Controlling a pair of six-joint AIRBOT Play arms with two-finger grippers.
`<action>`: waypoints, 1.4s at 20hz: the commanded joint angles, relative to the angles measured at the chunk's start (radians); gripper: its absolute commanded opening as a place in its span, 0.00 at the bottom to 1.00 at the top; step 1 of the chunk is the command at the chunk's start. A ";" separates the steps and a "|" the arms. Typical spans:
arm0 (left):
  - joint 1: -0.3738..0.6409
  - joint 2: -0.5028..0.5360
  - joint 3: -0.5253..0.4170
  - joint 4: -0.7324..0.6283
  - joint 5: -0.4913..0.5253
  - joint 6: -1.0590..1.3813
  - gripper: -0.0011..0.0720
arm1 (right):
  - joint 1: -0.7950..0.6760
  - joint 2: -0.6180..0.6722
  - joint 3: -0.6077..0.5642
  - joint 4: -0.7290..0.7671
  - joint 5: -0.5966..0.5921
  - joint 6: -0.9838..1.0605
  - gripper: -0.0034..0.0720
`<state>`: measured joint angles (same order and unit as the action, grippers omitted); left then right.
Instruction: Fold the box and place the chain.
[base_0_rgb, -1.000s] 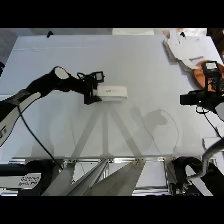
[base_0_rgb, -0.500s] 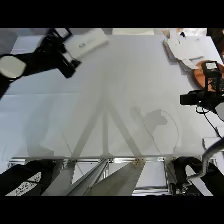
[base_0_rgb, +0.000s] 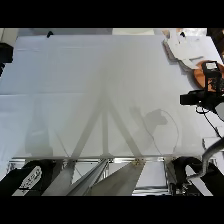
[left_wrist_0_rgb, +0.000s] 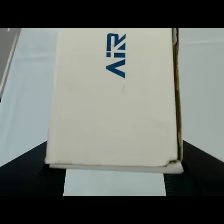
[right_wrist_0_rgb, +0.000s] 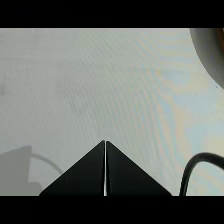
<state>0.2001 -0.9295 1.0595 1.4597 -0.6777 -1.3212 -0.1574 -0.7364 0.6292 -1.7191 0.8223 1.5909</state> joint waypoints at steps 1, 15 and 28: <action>0.095 -0.039 -0.068 0.015 0.026 -0.066 0.03 | -0.001 0.001 0.001 0.000 0.000 0.000 0.06; 0.093 -0.492 -0.173 -0.031 0.287 0.012 0.03 | -0.001 0.001 0.001 0.000 0.000 0.000 0.06; 0.092 -0.605 -0.172 -0.109 0.206 0.012 0.97 | -0.001 0.001 0.001 0.000 0.000 0.000 0.06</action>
